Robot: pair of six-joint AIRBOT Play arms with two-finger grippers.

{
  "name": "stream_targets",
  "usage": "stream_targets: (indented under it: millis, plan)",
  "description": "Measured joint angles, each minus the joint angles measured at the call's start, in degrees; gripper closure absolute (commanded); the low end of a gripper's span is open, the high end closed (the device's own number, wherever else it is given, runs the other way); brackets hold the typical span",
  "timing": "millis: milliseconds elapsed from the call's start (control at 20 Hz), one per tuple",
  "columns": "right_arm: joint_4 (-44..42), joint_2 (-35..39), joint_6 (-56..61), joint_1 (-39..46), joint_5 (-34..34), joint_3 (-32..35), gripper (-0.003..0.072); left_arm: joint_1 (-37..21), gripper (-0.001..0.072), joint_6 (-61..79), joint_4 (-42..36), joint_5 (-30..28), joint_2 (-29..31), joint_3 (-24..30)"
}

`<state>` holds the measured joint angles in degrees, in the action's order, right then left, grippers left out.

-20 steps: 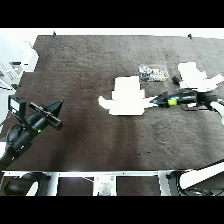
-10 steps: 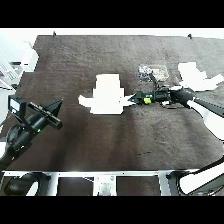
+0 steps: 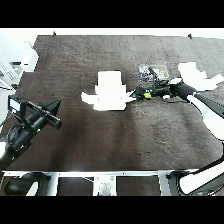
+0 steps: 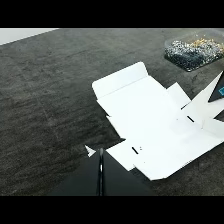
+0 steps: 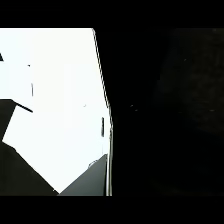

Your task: Fold the box and place the chain.

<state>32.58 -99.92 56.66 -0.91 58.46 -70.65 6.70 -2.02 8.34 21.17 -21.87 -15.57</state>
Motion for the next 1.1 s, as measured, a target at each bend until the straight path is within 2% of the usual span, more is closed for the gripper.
stream_targets:
  millis: [300, 350, 400, 450, 650, 750, 850, 950, 1100]
  plan:
    - [4.26, -0.52, 2.75, 0.35, 0.22, -1.84, 0.0677, 0.0, 0.068, -0.55, 0.0, 0.02, 0.0, 0.0]
    - [4.42, -0.57, 2.84, 0.35, 0.24, -1.92, 0.0678, 0.0, 0.0343, -1.66, 0.0, -0.26, 0.0, 0.0]
    - [4.63, -0.59, 3.04, 0.35, 0.24, -1.97, 0.0677, 0.0, 0.0066, -2.43, -0.02, -0.83, 0.0, -0.02]
    - [4.76, -0.61, 3.1, 0.35, 0.24, -2.01, 0.0677, 0.0, 0.0187, -2.49, -0.02, -1.4, 0.0, -0.09]
    - [4.96, -0.63, 3.28, 0.35, 0.26, -2.08, 0.0677, 0.0, 0.0182, -1.49, 0.02, -4.57, -1.14, -2.45]
    - [4.98, -0.63, 3.32, 0.35, 0.28, -2.08, 0.0676, 0.0, 0.0182, -1.42, 0.11, -6.01, -4.83, -5.4]
    - [4.98, -0.63, 3.41, 0.35, 0.28, -2.08, 0.0676, 0.0, 0.0182, -1.7, 0.17, -6.1, -11.3, -9.75]
    - [4.98, -0.63, 3.56, 0.35, 0.28, -2.08, 0.0676, -0.02, 0.0182, -2.82, 0.79, -4.15, -20.15, -15.67]
    - [5.01, -0.63, 3.69, 0.35, 0.31, -2.08, 0.0676, 0.0, 0.0179, -9.68, 7.21, 3.39, -35.63, -27.87]
